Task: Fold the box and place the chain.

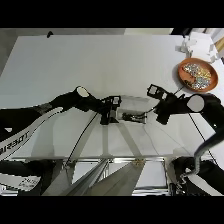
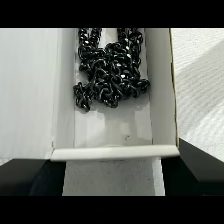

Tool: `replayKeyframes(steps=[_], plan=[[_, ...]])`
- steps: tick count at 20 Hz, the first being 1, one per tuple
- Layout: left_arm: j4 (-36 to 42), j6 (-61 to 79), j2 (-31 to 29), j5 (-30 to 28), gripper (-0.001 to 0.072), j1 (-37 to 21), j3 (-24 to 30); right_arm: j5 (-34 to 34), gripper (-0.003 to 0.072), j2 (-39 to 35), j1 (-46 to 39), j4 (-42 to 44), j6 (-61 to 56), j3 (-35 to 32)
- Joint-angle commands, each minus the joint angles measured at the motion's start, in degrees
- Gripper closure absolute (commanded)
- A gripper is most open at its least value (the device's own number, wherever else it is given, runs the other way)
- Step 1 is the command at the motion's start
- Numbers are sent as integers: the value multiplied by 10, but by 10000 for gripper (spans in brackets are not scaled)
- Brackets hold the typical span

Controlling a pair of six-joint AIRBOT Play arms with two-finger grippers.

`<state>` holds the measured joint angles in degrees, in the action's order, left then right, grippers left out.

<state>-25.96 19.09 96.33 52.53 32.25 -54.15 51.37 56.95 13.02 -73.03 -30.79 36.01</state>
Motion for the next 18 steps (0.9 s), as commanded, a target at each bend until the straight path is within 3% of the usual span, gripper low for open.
replayKeyframes(steps=[1,7,10,12,13,15,18], plan=[[0,0,0,0,504,0,0,-36,487,53,13,42,107,-9],[0,0,0,0,504,0,0,-53,488,102,16,63,133,-10],[0,0,0,0,504,0,0,-95,494,116,16,94,132,-10],[0,0,0,0,504,0,0,-101,648,115,16,97,130,-10],[0,0,0,0,504,0,0,-95,673,114,16,96,127,-10],[0,0,0,0,504,0,0,-76,673,113,16,77,116,-10],[0,0,0,0,504,0,0,-44,674,100,16,-25,20,-10]])
